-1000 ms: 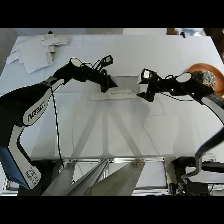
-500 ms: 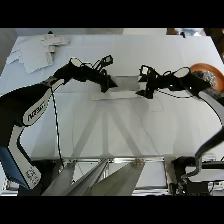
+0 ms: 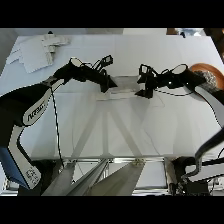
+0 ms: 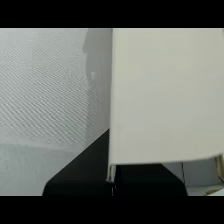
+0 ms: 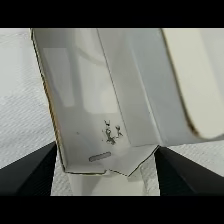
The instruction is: Fold the box and place the chain.
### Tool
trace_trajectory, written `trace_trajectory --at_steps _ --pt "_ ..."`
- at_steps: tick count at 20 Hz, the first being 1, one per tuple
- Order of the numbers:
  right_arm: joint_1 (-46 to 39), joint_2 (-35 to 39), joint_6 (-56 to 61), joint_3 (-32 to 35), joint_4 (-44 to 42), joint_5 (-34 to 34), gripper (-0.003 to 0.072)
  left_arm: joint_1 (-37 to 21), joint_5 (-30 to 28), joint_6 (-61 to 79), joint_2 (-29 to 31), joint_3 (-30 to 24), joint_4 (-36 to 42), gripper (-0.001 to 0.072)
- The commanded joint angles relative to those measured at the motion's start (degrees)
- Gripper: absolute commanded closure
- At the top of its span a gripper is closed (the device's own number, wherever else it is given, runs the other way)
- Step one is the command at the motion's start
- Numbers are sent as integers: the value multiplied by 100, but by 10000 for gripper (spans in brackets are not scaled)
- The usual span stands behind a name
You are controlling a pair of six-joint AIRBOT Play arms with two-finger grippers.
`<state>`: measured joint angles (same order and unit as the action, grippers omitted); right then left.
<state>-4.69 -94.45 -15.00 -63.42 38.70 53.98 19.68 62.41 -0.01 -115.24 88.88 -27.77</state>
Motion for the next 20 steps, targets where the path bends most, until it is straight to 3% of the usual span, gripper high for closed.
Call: trace_trajectory --at_steps 1,5,20 --pt "-111 -195 -11 -116 -109 520 33 4 -4 -2 -4 -2 7 700" --pt "-337 -474 -164 -219 -706 852 33 4 -4 -2 -4 -2 9 700" --pt "-323 -1228 -664 -702 -702 1438 33 4 -4 -2 -4 -2 9 700"
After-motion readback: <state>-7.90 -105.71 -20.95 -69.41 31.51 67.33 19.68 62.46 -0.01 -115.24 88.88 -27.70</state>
